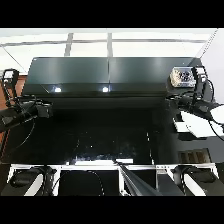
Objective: Fold the box and place the chain.
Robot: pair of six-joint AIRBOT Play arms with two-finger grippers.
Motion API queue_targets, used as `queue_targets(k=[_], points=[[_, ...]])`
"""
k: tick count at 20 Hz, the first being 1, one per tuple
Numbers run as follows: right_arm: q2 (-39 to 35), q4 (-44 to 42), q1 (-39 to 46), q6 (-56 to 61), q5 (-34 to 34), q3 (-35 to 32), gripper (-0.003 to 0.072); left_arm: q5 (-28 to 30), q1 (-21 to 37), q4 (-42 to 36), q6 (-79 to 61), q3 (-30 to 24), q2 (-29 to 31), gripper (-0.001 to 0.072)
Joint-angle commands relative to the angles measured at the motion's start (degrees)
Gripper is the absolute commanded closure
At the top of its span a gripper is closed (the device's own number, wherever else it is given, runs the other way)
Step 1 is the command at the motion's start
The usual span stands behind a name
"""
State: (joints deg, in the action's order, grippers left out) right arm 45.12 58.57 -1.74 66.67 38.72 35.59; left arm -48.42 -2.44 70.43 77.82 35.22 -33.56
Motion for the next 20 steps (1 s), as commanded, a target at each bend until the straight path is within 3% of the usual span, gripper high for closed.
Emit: queue_targets(k=[1,13,19,20], points=[[-0.02,0.00,-0.07,0.02,0.00,-0.02,0.0671,0.00,-0.02,0.02,0.00,-0.02,0.02,0.0685],[-0.02,-0.28,-0.07,0.04,-0.55,-0.02,0.0671,0.00,-0.02,0.02,0.00,-0.02,0.02,0.0685],[0.52,-1.66,-0.07,-0.04,-15.08,-0.02,0.0670,0.20,-0.02,-0.48,0.02,-0.02,0.00,0.0685],[1.22,0.02,-0.04,-0.02,-17.16,-0.04,0.0592,0.20,-0.02,-0.48,0.02,-0.02,0.00,0.0685]])
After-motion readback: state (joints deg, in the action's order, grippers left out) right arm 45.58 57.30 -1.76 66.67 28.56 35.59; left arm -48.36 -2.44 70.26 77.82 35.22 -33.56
